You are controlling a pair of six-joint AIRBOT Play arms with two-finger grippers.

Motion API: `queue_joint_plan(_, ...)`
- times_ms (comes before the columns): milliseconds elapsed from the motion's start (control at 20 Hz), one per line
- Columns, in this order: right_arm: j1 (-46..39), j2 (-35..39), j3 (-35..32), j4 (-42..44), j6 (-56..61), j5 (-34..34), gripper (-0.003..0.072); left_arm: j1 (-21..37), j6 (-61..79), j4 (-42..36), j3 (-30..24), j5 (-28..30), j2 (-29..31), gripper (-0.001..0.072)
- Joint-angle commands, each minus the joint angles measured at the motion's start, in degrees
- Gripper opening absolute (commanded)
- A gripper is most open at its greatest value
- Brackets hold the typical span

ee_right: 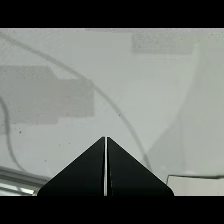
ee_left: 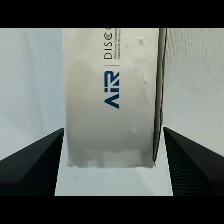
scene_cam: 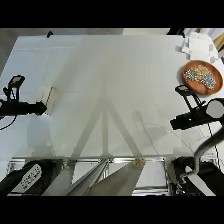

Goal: Fold the box and place the chain.

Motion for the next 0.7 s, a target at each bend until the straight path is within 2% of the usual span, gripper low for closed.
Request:
queue_joint_plan(0, 0.0, 0.0, 0.0, 0.0, 0.0, 0.0, 0.0021, 0.0, -0.2, 1.1, 0.0, -0.1, 4.8, 0.07)
queue_joint_plan(300, 0.0, 0.0, 0.0, 0.0, 0.0, 0.0, 0.0021, 0.0, -0.2, 1.1, 0.0, -2.9, 15.2, 0.0697)
queue_joint_plan(650, 0.0, 0.0, 0.0, 0.0, 0.0, 0.0, 0.0021, 0.0, -0.2, 0.9, -0.1, -2.7, 16.3, 0.0696)
